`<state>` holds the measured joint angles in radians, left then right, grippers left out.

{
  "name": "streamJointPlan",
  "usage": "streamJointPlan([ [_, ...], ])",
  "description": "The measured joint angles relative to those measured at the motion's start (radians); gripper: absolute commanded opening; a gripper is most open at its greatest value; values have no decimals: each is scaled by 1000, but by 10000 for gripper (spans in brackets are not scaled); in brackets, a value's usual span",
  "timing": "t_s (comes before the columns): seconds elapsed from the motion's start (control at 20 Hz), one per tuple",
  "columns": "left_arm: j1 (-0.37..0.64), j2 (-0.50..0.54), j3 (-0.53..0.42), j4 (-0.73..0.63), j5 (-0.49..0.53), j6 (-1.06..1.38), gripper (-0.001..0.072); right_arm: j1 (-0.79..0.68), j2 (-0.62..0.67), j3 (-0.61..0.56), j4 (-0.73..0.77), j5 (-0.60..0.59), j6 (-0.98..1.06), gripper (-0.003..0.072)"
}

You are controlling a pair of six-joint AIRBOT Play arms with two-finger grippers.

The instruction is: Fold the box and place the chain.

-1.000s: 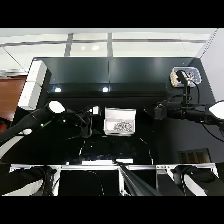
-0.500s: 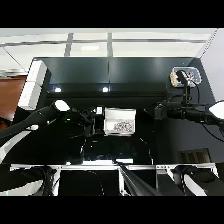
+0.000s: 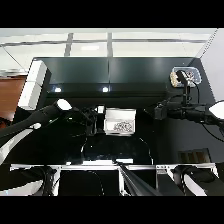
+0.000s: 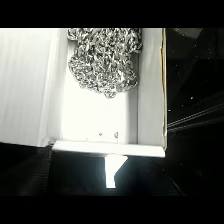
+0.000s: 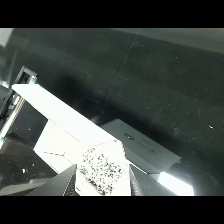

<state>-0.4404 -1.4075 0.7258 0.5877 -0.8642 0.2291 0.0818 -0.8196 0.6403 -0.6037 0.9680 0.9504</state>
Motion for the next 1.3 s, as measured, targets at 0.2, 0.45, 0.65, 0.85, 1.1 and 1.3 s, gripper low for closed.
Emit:
streamJointPlan([
  [0.2, -8, 0, 0, -5, -3, -19, 708, 3, 0, 0, -2, 9, 0, 365],
  [0.45, -16, 0, 0, -4, -8, -34, 337, 5, -1, -1, -23, 17, 0, 365],
  [0.65, -22, 0, 1, -3, -6, -38, 257, 5, -11, -16, -37, -16, 42, 709],
  [0.85, -29, 0, 1, -2, -3, -41, 256, 7, -100, 19, 14, -146, 120, 707],
  [1.1, -32, 0, 1, -2, -3, -41, 256, 45, -329, 138, 49, -195, 79, 702],
  [1.3, -32, 0, 1, -1, -3, -41, 256, 85, -400, 182, 47, -18, -240, 702],
])
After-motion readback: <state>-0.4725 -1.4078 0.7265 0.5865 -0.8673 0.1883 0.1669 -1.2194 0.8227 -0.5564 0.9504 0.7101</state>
